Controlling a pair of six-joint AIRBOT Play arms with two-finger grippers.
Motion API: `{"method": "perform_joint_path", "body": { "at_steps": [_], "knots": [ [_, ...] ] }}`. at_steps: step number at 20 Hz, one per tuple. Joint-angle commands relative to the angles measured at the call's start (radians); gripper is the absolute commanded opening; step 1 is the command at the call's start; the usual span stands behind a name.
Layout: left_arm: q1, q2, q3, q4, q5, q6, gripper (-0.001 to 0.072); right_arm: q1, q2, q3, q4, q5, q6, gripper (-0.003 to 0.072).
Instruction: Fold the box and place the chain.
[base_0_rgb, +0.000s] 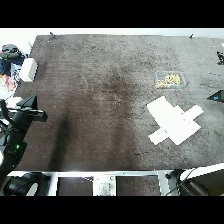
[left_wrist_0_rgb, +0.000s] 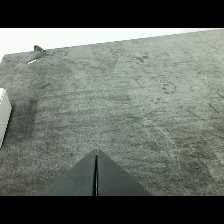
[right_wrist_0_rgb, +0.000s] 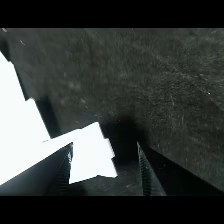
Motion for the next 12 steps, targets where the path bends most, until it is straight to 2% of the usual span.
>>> {"method": "perform_joint_path", "body": {
  "at_steps": [1, 3, 6, 11, 12],
  "knots": [
    [0.0, 0.001, 0.0, 0.0, 0.0, 0.0, 0.0011, 0.032, -0.117, 0.072, -0.062, 0.075, -0.053, 0.0456],
    [0.0, 0.001, 0.0, 0.0, 0.0, 0.0, 0.0012, 0.053, -0.148, 0.072, -0.114, 0.096, -0.085, 0.0457],
    [0.0, 0.001, 0.0, 0.0, 0.001, 0.0, 0.0012, 0.059, -0.166, 0.071, -0.116, 0.138, -0.126, 0.0457],
    [0.0, 0.001, 0.0, 0.0, 0.0, 0.0, 0.0012, 0.066, -0.171, 0.063, -0.037, 0.208, -0.196, 0.0454],
    [0.0, 0.001, 0.0, 0.0, 0.0, 0.0, 0.0011, 0.073, -0.171, 0.063, -0.046, 0.224, -0.196, 0.0394]
  ]
}}
